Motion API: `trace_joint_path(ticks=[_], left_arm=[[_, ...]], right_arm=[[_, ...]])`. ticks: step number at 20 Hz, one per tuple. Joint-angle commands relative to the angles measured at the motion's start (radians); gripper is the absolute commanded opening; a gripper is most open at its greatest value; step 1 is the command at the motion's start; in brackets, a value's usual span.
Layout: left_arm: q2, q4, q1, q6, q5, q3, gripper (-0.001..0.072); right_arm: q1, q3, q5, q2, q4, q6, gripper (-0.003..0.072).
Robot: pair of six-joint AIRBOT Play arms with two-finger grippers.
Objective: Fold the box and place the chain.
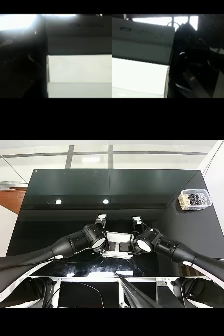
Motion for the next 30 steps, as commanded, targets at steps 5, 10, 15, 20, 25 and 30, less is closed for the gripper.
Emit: trace_joint_path(ticks=[5,10,15,20,25,30], left_arm=[[0.0,0.002,0.001,0.002,0.001,0.0,0.0032],[0.0,0.002,0.001,0.002,0.002,0.0,0.0032],[0.0,0.001,0.001,0.001,0.001,0.0,0.0032],[0.0,0.002,0.001,0.002,0.002,0.0,0.0032],[0.0,0.002,0.001,0.001,0.001,0.0,0.0032],[0.0,0.002,0.001,0.001,0.002,0.0,0.0032]], right_arm=[[0.001,0.001,0.031,0.015,-0.002,-0.004,0.0265],[0.001,0.041,0.058,0.02,-0.003,-0.021,0.0445],[0.001,0.058,0.12,0.018,-0.011,-0.023,0.0444],[0.001,0.057,0.06,-0.012,-0.024,0.001,0.0358],[0.001,0.057,0.063,-0.056,-0.031,0.005,0.0357],[0.001,0.058,0.068,-0.056,-0.028,0.004,0.0179]])
